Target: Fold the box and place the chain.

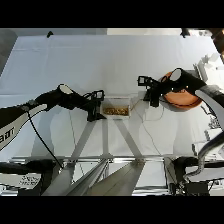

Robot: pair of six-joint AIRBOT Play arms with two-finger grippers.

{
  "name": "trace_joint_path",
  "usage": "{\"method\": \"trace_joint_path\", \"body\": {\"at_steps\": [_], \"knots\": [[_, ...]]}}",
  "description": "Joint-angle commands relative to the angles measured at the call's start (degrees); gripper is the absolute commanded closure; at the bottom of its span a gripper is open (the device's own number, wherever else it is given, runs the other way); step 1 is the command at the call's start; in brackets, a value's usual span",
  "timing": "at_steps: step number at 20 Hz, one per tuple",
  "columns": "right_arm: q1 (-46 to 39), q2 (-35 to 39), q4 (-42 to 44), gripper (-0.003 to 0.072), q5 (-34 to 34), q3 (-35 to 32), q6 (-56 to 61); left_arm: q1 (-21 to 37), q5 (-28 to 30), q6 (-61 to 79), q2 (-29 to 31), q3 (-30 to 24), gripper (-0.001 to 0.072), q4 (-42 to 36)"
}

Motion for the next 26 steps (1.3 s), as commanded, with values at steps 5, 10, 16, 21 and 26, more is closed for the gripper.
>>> {"method": "trace_joint_path", "body": {"at_steps": [5,10,16,21,26], "knots": [[-0.04,8.37,4.26,0.0671,2.27,0.13,0.0,0.0,0.02,0.0,0.0,-0.02,0.0305,0.0],[1.64,15.26,13.64,0.067,4.22,0.13,-0.2,0.0,0.02,0.0,0.0,0.0,0.0305,0.0],[2.14,12.68,10.43,0.0345,2.4,0.13,-0.24,0.0,0.02,0.0,0.0,0.0,0.0305,0.0],[2.14,4.61,4.98,0.0346,3.15,0.13,-0.31,0.0,0.02,0.0,0.0,-0.02,0.0305,0.0],[2.14,-0.28,4.79,0.0346,3.13,0.13,-0.28,0.0,0.02,0.0,0.02,0.0,0.0305,0.0]]}}
